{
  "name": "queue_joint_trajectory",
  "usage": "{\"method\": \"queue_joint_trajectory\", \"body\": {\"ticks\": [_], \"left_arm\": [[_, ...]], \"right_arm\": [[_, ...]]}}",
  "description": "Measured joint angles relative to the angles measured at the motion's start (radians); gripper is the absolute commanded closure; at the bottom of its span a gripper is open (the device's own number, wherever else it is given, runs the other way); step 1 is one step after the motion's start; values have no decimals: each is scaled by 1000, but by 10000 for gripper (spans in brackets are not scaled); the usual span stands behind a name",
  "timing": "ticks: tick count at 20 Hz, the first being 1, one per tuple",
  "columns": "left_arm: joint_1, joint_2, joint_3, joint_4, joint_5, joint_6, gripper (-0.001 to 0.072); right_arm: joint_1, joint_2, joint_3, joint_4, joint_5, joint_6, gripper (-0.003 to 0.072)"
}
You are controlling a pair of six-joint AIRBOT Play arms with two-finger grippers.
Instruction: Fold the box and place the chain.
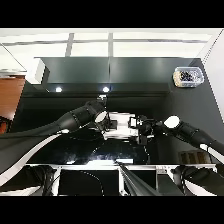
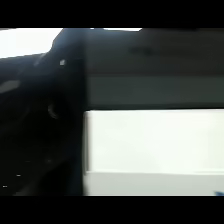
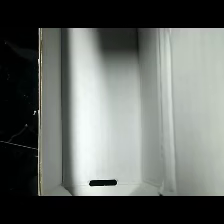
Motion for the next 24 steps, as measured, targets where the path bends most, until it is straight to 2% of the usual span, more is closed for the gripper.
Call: {"method": "queue_joint_trajectory", "body": {"ticks": [5,6,7,8,13,14,15,20,24], "left_arm": [[2,0,2,-10,-27,-4,402],[3,0,2,-11,-32,-4,481],[3,0,2,-11,-29,-8,608],[3,0,2,-10,-34,-8,683],[4,0,2,-11,-30,-13,684],[4,0,2,-11,-29,-13,684],[4,0,2,-13,-26,-14,683],[4,0,2,-13,-19,-18,684],[4,0,2,-9,-39,-15,684]], "right_arm": [[0,0,0,0,0,0,147],[0,0,0,0,0,0,147],[0,0,0,0,0,0,147],[0,0,0,0,1,0,147],[0,0,0,0,0,0,144],[0,0,0,0,0,0,40],[0,1,1,0,-2,2,-22],[-4,63,0,-54,-3,127,-21],[-44,170,0,-193,83,267,-20]]}}
